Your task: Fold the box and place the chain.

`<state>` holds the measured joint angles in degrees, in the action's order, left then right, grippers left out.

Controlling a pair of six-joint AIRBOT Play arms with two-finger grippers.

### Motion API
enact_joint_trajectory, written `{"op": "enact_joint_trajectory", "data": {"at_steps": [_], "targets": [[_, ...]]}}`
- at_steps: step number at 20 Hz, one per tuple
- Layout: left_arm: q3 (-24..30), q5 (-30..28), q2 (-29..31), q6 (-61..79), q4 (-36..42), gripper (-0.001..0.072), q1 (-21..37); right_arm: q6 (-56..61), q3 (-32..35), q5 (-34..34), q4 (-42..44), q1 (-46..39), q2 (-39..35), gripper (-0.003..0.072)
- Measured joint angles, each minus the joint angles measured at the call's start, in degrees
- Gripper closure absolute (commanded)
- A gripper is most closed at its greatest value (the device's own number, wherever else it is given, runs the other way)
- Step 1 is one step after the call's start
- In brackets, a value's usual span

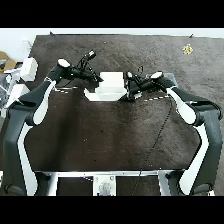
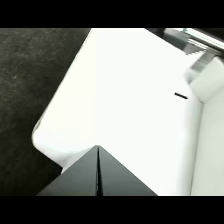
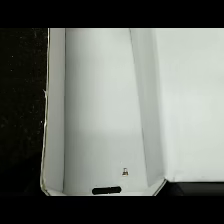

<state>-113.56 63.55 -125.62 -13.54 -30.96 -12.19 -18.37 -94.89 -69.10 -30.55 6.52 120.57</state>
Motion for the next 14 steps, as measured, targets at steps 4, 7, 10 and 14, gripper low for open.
{"op": "enact_joint_trajectory", "data": {"at_steps": [4, 7, 10, 14], "targets": [[0.76, -1.18, -0.09, -0.02, -4.79, 0.0701, -1.16, 0.07, 0.0, -0.02, 0.0, 0.0, 0.0, 0.03], [1.16, -1.6, -0.13, -0.04, -6.12, 0.0701, -1.64, 0.04, 0.0, 0.0, 0.0, 0.0, 0.0, 0.03], [1.29, -1.64, -0.07, -0.04, -6.6, 0.0702, -1.81, 0.0, 0.0, 0.02, -0.04, 0.0, 0.0, 0.03], [1.27, -2.4, 1.4, 0.02, -4.63, 0.0702, -1.88, -0.11, 0.0, 0.11, -0.17, 0.02, 0.0, 0.03]]}}
